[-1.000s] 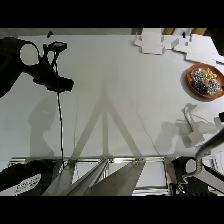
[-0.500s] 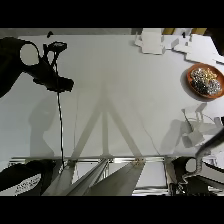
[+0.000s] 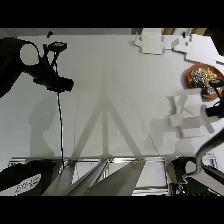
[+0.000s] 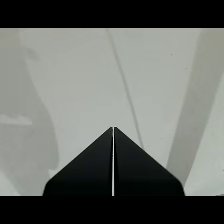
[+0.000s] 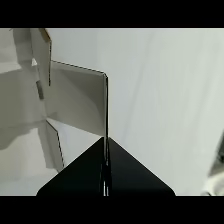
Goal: Fold the box and place the chain.
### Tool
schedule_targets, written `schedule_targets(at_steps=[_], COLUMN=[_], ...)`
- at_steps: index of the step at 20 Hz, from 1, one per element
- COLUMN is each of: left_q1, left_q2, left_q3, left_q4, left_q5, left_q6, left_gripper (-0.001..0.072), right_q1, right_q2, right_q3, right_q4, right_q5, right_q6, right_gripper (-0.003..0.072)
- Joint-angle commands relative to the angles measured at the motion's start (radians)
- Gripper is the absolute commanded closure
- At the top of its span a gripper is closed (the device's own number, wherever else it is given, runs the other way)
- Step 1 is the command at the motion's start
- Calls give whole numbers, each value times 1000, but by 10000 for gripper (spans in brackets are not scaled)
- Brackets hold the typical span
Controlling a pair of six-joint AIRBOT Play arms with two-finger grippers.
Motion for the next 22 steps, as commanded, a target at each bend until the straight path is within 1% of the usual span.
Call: schedule_targets(at_steps=[1,3,7,9,12,13,18,21,22], left_q1=[0,0,0,0,0,0,0,0,0], left_q2=[1,1,1,1,1,1,-8,-32,-45], left_q3=[0,0,0,0,0,0,0,0,0], left_q4=[0,0,0,0,-1,-11,-137,-243,-268], left_q5=[0,0,0,1,1,18,205,291,299], left_q6=[0,0,0,0,0,0,13,84,79], left_gripper=[697,697,697,697,697,697,697,696,699], right_q1=[144,214,317,352,373,373,373,373,373], right_q2=[161,275,501,576,602,602,602,602,602], right_q3=[-44,-121,-333,-408,-433,-433,-433,-433,-433], right_q4=[404,512,710,741,741,740,741,740,740], right_q5=[-39,-103,-246,-258,-223,-224,-227,-227,-227], right_q6=[-39,-37,-32,-25,-26,-26,-26,-27,-27], right_gripper=[672,672,672,672,671,671,671,671,671])
